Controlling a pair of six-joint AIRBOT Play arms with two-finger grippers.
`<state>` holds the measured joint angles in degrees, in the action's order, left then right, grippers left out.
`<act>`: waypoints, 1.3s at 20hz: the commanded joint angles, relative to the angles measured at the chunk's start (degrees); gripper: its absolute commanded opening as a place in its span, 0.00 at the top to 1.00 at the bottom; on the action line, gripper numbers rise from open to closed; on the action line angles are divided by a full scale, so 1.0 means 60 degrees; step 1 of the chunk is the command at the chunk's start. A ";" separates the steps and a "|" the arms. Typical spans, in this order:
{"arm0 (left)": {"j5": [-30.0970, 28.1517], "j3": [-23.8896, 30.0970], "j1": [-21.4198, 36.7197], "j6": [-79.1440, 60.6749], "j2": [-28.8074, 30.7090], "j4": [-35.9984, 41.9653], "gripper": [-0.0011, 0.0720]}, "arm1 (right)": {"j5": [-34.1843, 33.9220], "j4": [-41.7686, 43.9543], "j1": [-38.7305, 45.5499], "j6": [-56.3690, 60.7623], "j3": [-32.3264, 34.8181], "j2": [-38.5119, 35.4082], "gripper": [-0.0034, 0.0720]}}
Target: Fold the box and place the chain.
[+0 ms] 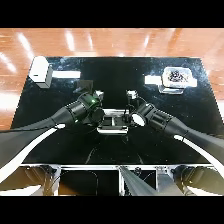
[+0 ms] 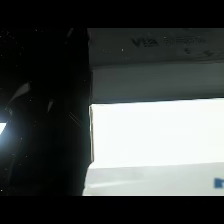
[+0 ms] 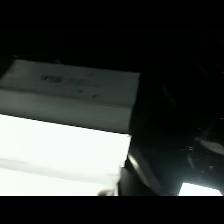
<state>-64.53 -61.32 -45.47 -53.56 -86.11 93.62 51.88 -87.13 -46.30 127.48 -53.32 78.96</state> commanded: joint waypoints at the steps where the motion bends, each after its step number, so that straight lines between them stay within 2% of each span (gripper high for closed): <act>1: 0.0047 -0.0007 -0.0007 0.0000 -0.0004 0.0018 0.95 | 0.0124 -0.0047 -0.0015 -0.0146 0.0000 0.0051 0.77; 6: 0.0044 -0.0007 -0.0007 0.0000 -0.0004 0.0018 0.95 | 0.0204 0.0015 -0.0040 -0.0299 -0.0011 0.0047 0.78; 8: 0.0044 -0.0007 -0.0007 0.0000 -0.0004 0.0018 0.95 | 0.0277 0.0018 -0.0040 -0.0565 -0.0029 0.0047 0.91; 10: 0.0044 -0.0007 -0.0007 0.0000 -0.0004 0.0018 0.95 | 0.0437 0.0058 -0.0040 -0.0601 -0.0131 0.0047 0.91; 11: 0.0044 -0.0007 -0.0007 0.0000 -0.0004 0.0018 0.95 | 0.0576 0.0087 -0.0040 -0.0597 -0.0226 0.0047 0.86; 12: 0.0044 -0.0007 -0.0007 0.0000 -0.0004 0.0018 0.95 | 0.0754 0.0164 -0.0036 -0.0576 -0.0350 0.0047 0.57; 13: 0.0044 -0.0007 -0.0007 0.0000 -0.0004 0.0018 0.95 | 0.0951 0.0182 -0.0033 -0.0579 -0.0499 0.0047 0.53; 17: 0.0040 -0.0007 -0.0007 0.0000 -0.0004 0.0018 0.95 | 0.1497 0.0157 -0.0029 -0.0579 -0.0987 0.0047 0.53; 26: 0.0036 -0.0007 -0.0004 0.0000 -0.0004 0.0018 0.95 | 0.2091 -0.0659 0.0091 0.0193 -0.0994 0.0284 0.54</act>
<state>-63.61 -61.34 -45.52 -53.58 -86.11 93.97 62.37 -89.14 -46.24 127.33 -59.22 79.79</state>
